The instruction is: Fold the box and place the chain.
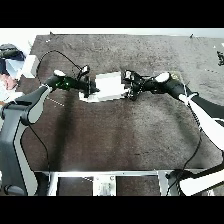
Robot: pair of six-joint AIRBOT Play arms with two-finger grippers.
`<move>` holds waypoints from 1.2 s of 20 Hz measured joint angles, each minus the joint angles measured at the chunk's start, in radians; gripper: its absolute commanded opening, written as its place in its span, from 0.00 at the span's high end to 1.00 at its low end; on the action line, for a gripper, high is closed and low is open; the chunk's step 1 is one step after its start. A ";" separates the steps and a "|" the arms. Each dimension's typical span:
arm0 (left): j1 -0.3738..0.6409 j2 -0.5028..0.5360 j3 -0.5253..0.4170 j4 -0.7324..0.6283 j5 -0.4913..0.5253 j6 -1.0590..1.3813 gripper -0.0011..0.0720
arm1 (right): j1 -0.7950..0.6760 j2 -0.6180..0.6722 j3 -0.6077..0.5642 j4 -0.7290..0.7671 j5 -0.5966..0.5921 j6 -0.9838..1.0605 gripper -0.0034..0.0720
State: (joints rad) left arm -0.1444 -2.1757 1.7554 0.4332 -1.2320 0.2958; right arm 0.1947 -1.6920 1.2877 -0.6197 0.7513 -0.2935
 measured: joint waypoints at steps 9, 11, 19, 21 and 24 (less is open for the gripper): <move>0.000 0.000 0.000 0.000 -0.002 0.000 0.97 | -0.041 -0.146 0.216 -0.053 0.203 0.077 0.02; 0.000 0.000 0.000 0.000 -0.002 0.000 0.97 | -0.045 -0.177 0.261 -0.059 0.236 0.082 0.02; 0.000 0.000 0.000 0.000 -0.001 0.000 0.97 | -0.047 -0.300 0.426 -0.074 0.358 0.108 0.02; 0.000 0.000 0.000 0.000 -0.001 0.000 0.97 | -0.047 -0.319 0.444 -0.076 0.384 0.111 0.02; 0.000 0.000 0.000 0.000 -0.002 0.000 0.97 | -0.047 -0.340 0.457 -0.076 0.422 0.112 0.02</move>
